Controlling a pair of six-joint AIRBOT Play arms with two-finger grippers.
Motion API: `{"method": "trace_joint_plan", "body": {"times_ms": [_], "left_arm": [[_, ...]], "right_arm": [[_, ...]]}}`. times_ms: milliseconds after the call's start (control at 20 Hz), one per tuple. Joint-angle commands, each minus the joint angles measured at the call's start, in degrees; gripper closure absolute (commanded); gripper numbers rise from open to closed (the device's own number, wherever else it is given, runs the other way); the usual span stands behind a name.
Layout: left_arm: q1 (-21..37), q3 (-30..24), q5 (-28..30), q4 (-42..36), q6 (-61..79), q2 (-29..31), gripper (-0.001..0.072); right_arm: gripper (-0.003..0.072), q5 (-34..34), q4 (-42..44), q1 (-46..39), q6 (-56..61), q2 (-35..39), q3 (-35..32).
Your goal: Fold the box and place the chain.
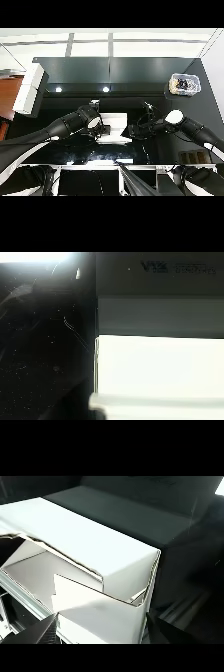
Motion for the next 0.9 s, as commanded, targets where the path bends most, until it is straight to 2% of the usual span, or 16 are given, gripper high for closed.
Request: {"method": "trace_joint_plan", "body": {"times_ms": [0,150,250,350,400,550,750,850], "left_arm": [[0.0,0.0,0.0,0.0,0.1,0.0,0.0677],[0.0,0.0,0.0,0.0,0.1,0.0,0.0677],[0.0,0.0,0.0,0.0,0.1,0.0,0.0677],[0.0,0.0,0.0,0.0,0.1,0.0,0.0677],[0.0,0.0,0.0,0.0,0.1,0.0,0.0677],[0.0,0.0,0.0,0.0,0.1,0.0,0.0677],[0.0,0.0,0.0,0.0,0.5,0.0,0.0677],[0.0,0.0,0.1,0.1,0.8,0.0,0.0677]], "right_arm": [[0.0155,-0.2,-0.2,0.2,0.5,0.0,0.1],[0.0156,-0.2,-0.2,0.2,0.5,0.0,0.1],[0.022,-0.5,-0.2,0.2,0.5,0.0,0.1],[0.0224,-0.6,-0.4,0.2,0.5,0.0,0.2],[0.0289,-0.6,-1.2,0.3,0.6,0.0,0.5],[0.029,-1.9,-7.5,3.5,6.0,0.0,3.1],[0.0292,-3.4,-19.3,9.0,19.1,0.0,6.7],[0.035,-4.2,-23.5,11.5,24.1,0.0,8.3]]}}
